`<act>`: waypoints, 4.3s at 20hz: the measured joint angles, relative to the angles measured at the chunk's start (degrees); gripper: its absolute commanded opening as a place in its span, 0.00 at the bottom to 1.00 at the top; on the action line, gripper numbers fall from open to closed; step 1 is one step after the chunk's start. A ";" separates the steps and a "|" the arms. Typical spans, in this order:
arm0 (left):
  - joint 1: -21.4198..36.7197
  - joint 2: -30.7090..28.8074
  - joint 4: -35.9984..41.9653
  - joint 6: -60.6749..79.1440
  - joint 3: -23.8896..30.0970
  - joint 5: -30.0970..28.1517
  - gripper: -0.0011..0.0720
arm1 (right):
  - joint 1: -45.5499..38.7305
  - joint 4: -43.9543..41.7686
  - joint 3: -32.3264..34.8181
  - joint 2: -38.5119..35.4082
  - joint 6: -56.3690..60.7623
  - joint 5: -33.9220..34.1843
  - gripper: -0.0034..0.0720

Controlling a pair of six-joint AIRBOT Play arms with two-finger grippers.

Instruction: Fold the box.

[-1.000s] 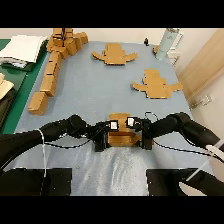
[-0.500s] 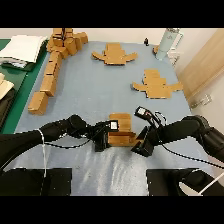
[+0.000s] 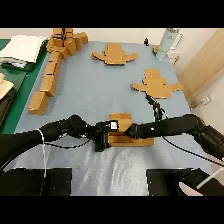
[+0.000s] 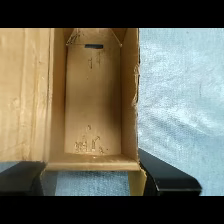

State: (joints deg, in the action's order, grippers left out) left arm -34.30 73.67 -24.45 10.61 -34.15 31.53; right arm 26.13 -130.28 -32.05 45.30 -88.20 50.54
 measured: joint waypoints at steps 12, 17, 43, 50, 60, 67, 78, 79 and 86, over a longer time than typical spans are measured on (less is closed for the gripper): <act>0.00 0.00 0.00 0.00 0.00 0.00 0.67 | 0.02 2.21 -9.70 24.24 -4.33 -5.42 0.05; 0.00 0.00 0.00 0.02 0.00 0.02 0.67 | 0.07 2.64 -10.10 28.41 -7.02 -4.85 0.05; 0.00 0.00 0.02 0.00 0.00 0.02 0.67 | 5.70 17.44 0.24 -2.23 -32.89 16.31 0.80; 0.00 0.00 0.00 0.00 0.00 0.00 0.67 | 6.05 31.04 1.95 -0.24 -40.61 7.82 0.82; 0.00 0.00 0.02 0.00 0.00 0.02 0.67 | 6.56 26.88 4.22 2.14 -52.17 -2.71 0.44; 0.00 0.00 0.02 0.00 0.00 0.02 0.67 | 7.74 25.70 5.25 2.75 -55.49 -5.99 0.23; 0.00 0.00 0.00 0.04 0.00 0.02 0.67 | 8.85 20.48 5.33 3.13 -62.01 -8.28 0.24; 0.00 0.00 -0.02 0.07 0.00 0.02 0.67 | 9.16 20.17 5.33 3.41 -62.31 -8.74 0.24; 0.00 0.00 0.00 0.04 0.00 0.00 0.67 | 9.94 19.52 5.31 5.64 -62.77 -10.97 0.77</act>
State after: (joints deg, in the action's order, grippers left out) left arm -34.30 73.67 -24.45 10.66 -34.15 31.53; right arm 36.07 -110.76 -26.74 50.94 -150.98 39.57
